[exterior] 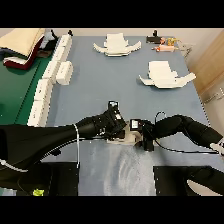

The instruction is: Fold the box.

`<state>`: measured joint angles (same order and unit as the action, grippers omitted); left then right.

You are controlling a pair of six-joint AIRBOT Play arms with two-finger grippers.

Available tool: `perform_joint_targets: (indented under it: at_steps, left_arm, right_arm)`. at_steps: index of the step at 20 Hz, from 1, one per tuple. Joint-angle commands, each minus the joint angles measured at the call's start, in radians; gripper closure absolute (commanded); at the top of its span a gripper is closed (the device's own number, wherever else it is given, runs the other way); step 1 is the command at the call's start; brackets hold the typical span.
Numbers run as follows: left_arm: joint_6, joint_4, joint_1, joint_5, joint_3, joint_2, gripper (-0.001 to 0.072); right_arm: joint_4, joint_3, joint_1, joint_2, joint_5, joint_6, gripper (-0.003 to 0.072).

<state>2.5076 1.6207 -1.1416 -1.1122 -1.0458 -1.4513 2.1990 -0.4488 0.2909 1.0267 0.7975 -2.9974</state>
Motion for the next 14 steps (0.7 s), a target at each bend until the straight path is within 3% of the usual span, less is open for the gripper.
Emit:
perform_joint_targets:
  at_steps: [1,4,5,6,7,14]
  left_arm:
    - [0.031,0.027,-0.018,0.016,0.000,-0.001,0.0696]
    - [0.029,0.024,-0.018,-0.019,-0.004,-0.001,0.0692]
    - [0.026,0.024,-0.018,-0.039,-0.010,-0.001,0.0552]
    - [0.026,0.025,-0.018,-0.064,-0.019,-0.001,0.0286]
    - [0.027,0.026,-0.016,-0.091,-0.028,-0.001,0.0228]
    - [0.026,0.032,-0.016,-0.123,-0.055,-0.001,0.0228]
  right_arm:
    - [0.000,-0.001,0.000,0.000,0.000,-0.003,0.0223]
    - [0.000,-0.001,0.000,0.000,0.000,-0.003,0.0223]
    - [0.000,-0.001,0.000,0.000,0.000,-0.003,0.0223]
    - [0.000,-0.001,0.000,0.000,0.000,-0.003,0.0223]
    - [0.000,-0.001,0.000,0.000,0.000,-0.003,0.0223]
    - [0.000,-0.001,0.000,0.000,0.000,-0.003,0.0223]
